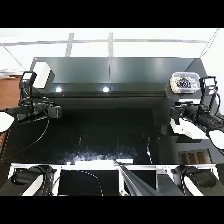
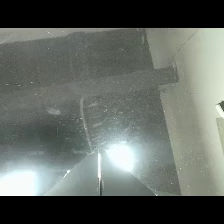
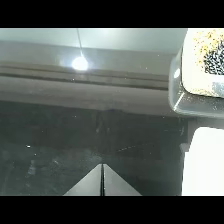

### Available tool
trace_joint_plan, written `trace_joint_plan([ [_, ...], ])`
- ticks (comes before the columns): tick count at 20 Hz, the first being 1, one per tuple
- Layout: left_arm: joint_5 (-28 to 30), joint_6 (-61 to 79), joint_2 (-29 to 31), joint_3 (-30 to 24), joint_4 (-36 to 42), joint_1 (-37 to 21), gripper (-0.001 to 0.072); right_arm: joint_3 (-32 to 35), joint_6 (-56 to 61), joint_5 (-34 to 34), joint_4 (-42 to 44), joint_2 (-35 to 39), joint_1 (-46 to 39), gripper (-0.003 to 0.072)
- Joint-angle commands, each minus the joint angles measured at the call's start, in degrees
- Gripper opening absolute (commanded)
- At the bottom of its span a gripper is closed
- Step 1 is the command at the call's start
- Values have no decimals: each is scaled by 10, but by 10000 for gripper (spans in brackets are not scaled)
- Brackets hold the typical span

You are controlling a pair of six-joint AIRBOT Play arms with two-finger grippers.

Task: Fold the box and place the chain.

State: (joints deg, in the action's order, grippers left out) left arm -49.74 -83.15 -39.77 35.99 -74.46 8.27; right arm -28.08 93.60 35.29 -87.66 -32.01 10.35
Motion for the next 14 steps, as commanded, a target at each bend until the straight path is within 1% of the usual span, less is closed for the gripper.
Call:
trace_joint_plan([
  [1,0,0,0,0,0,0,27,0,0,0,0,0,0,13],
  [14,6,0,0,0,7,0,27,0,0,0,4,0,0,13],
])
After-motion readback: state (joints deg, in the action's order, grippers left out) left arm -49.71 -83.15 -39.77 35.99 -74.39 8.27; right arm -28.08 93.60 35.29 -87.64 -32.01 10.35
